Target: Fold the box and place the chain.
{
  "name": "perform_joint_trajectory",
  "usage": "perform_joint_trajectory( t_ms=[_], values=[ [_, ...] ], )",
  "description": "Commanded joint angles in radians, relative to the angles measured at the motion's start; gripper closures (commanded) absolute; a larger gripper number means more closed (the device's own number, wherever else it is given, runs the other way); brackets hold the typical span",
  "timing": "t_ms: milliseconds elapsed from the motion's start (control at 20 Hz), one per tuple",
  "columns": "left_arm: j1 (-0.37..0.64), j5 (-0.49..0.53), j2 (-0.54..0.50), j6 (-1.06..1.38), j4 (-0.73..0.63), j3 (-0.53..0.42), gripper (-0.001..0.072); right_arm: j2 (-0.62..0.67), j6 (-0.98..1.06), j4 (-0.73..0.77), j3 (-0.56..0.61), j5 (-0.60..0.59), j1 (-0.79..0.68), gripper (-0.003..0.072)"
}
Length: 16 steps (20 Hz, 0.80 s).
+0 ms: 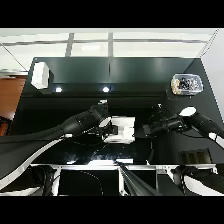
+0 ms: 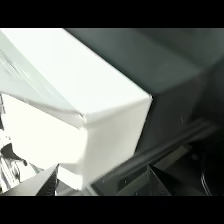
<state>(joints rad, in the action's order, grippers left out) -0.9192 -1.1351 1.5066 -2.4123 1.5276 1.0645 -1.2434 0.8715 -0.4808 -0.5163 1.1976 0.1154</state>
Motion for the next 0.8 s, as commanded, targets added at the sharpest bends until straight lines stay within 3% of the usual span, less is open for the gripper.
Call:
perform_joint_trajectory(
  t_ms=[0,150,250,350,500,750],
  values=[
    [0.0,0.0,0.0,0.0,0.0,0.0,0.0682,0.0,0.047,0.006,-0.028,-0.044,0.032,0.0093],
    [0.0,0.001,0.0,0.0,0.0,0.0,0.0682,0.0,0.165,-0.008,-0.032,-0.173,0.12,0.0094],
    [0.0,0.0,0.0,0.0,0.0,0.0,0.0682,0.0,0.272,-0.053,-0.064,-0.234,0.202,0.0151],
    [0.0,0.0,0.0,0.0,0.0,0.0,0.0682,0.0,0.447,-0.226,-0.126,-0.251,0.294,0.0255],
    [0.0,0.0,0.0,0.0,0.0,0.0,0.0682,0.0,0.715,-0.533,-0.215,-0.252,0.419,0.0315],
    [0.0,0.0,0.0,0.0,0.0,0.0,0.0682,0.0,1.139,-0.815,-0.32,-0.235,0.565,0.0322]
  ],
)
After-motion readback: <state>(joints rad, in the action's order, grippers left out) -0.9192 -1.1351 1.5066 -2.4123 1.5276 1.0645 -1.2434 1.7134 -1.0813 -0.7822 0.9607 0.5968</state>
